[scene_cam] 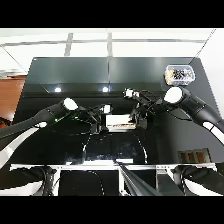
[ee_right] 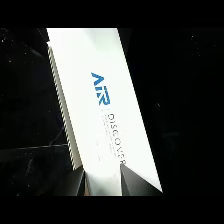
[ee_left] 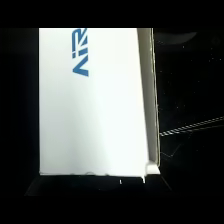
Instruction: Fold the box and place the chain.
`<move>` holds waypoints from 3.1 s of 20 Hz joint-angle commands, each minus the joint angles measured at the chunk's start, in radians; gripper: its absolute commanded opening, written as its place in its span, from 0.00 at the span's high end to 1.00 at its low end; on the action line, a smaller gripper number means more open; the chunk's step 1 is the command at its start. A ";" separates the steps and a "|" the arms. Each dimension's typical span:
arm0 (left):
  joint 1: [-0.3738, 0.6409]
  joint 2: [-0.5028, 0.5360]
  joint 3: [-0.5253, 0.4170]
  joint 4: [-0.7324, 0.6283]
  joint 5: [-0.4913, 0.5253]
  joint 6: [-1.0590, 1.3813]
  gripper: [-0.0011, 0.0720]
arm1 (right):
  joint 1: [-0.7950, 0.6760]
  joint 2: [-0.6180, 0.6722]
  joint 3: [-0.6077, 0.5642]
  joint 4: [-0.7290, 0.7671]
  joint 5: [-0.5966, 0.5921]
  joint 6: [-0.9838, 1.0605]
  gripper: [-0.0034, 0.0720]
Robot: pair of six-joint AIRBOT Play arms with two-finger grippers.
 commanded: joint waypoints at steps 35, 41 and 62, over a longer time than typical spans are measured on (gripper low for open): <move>0.000 -0.001 0.001 0.000 -0.004 -0.005 0.44 | -0.050 0.059 0.051 -0.013 0.157 0.272 0.51; 0.000 -0.001 0.001 0.000 -0.004 -0.005 0.44 | -0.168 0.080 -0.136 0.338 0.301 0.406 0.94; 0.000 0.000 0.001 0.000 0.000 -0.005 0.44 | -0.117 -0.095 -0.248 0.536 -0.067 0.420 0.94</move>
